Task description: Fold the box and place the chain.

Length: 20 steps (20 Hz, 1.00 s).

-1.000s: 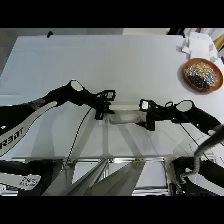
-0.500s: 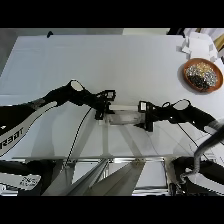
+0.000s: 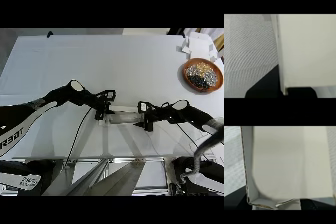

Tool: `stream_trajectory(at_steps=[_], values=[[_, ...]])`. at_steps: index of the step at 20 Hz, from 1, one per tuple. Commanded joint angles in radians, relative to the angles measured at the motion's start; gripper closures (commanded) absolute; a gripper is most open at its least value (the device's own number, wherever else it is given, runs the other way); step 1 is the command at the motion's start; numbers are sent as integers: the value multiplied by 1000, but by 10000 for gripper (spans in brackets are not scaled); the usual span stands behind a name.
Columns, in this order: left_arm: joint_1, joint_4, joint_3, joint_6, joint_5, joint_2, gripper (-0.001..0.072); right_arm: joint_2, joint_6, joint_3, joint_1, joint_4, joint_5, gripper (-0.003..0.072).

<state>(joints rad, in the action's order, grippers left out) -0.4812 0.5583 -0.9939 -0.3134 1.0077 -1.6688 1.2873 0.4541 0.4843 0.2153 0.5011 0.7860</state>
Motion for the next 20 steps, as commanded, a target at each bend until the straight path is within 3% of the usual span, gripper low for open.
stream_trajectory(at_steps=[1,3,12,20], values=[[0,0,0,0,-1,0,701,1,26,0,0,-10,-8,189],[0,0,0,0,-1,0,701,2,26,0,0,-9,-14,257],[0,0,0,0,-1,0,701,22,26,0,0,-10,-19,247],[0,0,0,0,-1,0,701,22,26,0,0,-9,-19,290]])
